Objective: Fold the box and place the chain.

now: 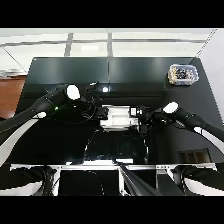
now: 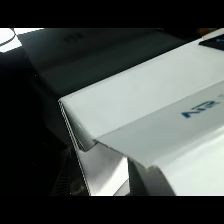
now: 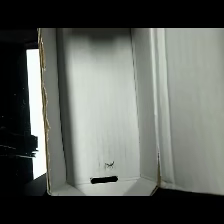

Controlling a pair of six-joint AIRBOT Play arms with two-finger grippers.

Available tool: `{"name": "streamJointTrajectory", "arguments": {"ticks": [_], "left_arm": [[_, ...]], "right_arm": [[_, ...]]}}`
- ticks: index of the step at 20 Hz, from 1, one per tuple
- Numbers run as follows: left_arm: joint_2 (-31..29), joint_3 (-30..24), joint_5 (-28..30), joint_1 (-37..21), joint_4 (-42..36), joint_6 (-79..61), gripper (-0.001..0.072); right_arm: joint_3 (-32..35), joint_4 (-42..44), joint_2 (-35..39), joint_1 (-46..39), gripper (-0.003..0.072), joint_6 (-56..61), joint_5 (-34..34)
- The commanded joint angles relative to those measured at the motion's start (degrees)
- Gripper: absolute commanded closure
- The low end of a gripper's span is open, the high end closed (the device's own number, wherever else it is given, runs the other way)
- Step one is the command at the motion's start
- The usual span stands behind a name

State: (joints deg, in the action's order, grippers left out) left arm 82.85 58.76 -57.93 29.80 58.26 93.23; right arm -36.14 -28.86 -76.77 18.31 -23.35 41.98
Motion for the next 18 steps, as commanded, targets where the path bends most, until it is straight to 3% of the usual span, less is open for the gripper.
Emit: {"name": "streamJointTrajectory", "arguments": {"ticks": [1, 7, 14, 18], "left_arm": [[0.0, 0.2, 0.5, 0.3, 1.5, 1.6, 0.0310], [0.0, 0.2, 0.7, 1.9, 2.3, 4.3, 0.0314], [0.0, 2.6, 1.9, 7.4, 13.7, 12.9, 0.0313], [0.0, 3.5, 2.3, 9.2, 14.1, 14.0, 0.0342]], "right_arm": [[0.0, 0.1, 0.0, 0.0, 0.0619, 0.0, -0.1], [0.0, 0.2, 0.0, 0.0, 0.0619, 0.2, -0.2], [0.0, 0.3, 0.0, 0.0, 0.0619, 0.2, -0.3], [0.0, 0.3, 0.0, 0.0, 0.0619, 0.2, -0.4]]}}
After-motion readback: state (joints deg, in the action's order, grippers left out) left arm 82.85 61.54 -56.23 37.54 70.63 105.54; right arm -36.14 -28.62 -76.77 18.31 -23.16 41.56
